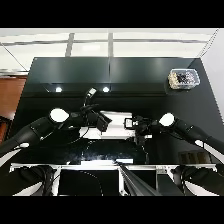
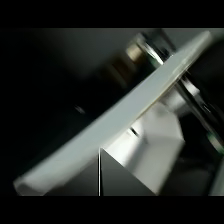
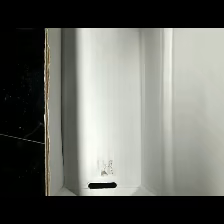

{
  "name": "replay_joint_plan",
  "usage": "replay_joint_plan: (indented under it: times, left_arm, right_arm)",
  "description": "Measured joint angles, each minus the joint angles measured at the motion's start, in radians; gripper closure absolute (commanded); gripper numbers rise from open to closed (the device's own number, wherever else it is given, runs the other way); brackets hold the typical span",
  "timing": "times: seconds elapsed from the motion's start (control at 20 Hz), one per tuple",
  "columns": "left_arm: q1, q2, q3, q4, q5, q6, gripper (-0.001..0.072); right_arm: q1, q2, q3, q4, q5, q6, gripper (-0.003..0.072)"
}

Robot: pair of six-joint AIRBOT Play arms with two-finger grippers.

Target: Fold the box and place the chain.

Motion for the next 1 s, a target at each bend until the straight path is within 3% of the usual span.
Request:
replay_joint_plan:
  times: [0.2,0.4,0.7,1.0]
  left_arm:
    - [-0.001,-0.053,0.0,-0.003,0.128,0.029,0.0677]
    - [-0.001,-0.121,0.035,0.058,0.12,0.046,0.068]
    - [0.031,-0.207,0.175,0.348,-0.106,-0.109,0.0681]
    - [0.151,-0.159,0.336,0.615,-0.394,-0.23,0.0681]
  right_arm:
    - [0.0,0.0,0.0,0.0,0.0,0.002,0.0206]
    - [0.0,0.0,0.0,-0.001,0.001,0.003,0.0207]
    - [0.0,0.0,0.0,-0.003,0.001,0.0,0.0207]
    - [0.0,0.0,0.0,-0.002,0.001,0.007,0.0206]
